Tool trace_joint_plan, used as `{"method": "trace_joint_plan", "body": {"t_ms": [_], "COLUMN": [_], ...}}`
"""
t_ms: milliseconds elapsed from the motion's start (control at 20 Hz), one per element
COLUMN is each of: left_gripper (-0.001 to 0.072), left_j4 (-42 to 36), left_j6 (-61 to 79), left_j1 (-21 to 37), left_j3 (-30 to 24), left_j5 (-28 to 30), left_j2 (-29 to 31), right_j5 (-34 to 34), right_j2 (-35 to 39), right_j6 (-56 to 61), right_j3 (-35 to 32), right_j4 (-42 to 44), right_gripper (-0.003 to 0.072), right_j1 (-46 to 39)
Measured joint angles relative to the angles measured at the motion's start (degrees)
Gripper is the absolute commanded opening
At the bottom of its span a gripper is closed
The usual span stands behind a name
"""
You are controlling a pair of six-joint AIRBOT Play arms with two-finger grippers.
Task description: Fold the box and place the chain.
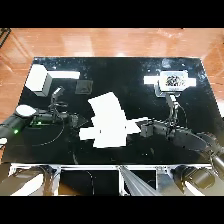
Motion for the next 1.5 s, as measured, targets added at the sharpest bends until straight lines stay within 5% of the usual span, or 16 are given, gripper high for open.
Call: {"method": "trace_joint_plan", "body": {"t_ms": [200,500,900,1150,1500], "left_gripper": [0.0641,0.064,0.0623,0.0546,0.0538], "left_j4": [-11.1,-17.9,-17.3,-12.2,-7.0], "left_j6": [14.8,26.8,35.5,36.2,35.1], "left_j1": [-0.3,-1.7,-3.7,-7.0,-8.0], "left_j3": [0.3,2.1,3.5,6.8,10.2], "left_j5": [-4.2,-13.1,-21.7,-23.1,-23.6], "left_j2": [-8.2,-18.7,-22.1,-22.3,-22.3], "right_j5": [-2.8,-4.4,-3.9,-3.7,-3.9], "right_j2": [0.1,0.1,0.1,0.1,0.1], "right_j6": [1.1,1.6,1.9,2.0,2.0], "right_j3": [-0.2,-0.2,-0.2,-0.2,-0.2], "right_j4": [0.0,-0.1,-0.1,-0.8,-1.2], "right_gripper": [0.0023,0.0023,0.0023,0.0023,0.0023], "right_j1": [0.2,0.3,0.3,0.3,0.3]}}
